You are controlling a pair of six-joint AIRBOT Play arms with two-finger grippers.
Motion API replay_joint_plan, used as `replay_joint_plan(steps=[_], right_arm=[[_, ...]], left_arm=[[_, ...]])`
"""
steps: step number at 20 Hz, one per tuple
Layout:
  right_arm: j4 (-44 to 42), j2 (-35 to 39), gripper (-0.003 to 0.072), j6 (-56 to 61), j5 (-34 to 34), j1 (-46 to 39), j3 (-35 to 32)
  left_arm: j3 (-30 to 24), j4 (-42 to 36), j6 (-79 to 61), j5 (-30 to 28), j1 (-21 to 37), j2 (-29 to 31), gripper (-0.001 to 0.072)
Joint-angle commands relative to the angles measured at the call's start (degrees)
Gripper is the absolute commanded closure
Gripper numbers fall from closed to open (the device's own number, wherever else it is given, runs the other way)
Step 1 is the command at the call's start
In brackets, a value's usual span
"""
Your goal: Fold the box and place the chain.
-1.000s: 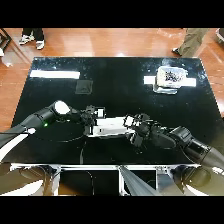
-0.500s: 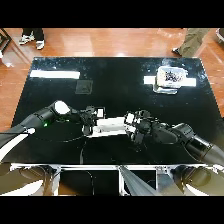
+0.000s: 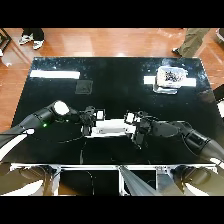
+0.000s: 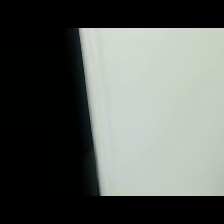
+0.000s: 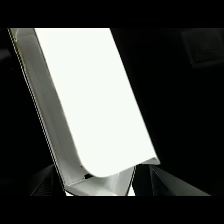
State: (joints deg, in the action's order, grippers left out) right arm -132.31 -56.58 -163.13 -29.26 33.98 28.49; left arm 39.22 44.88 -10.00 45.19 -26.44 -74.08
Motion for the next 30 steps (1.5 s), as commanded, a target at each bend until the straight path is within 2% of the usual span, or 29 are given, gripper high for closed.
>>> replay_joint_plan(steps=[1,9,22,30], right_arm=[[-9.22,-1.44,-0.0014,-8.00,-4.46,-3.50,1.38],[-9.35,-5.62,-0.0013,-8.00,-9.09,-3.15,2.16],[-8.39,-11.80,-0.0013,-8.00,-6.78,-3.15,2.21],[-8.04,-11.91,-0.0012,-8.00,-5.49,-3.15,2.36]], left_arm=[[0.02,1.31,0.02,-0.17,0.00,0.20,0.0693],[0.02,1.31,0.00,-0.22,0.00,0.17,0.0693],[0.02,1.33,2.99,-0.04,0.00,0.15,0.0693],[0.02,1.38,3.17,-0.07,-2.64,0.15,0.0693]])
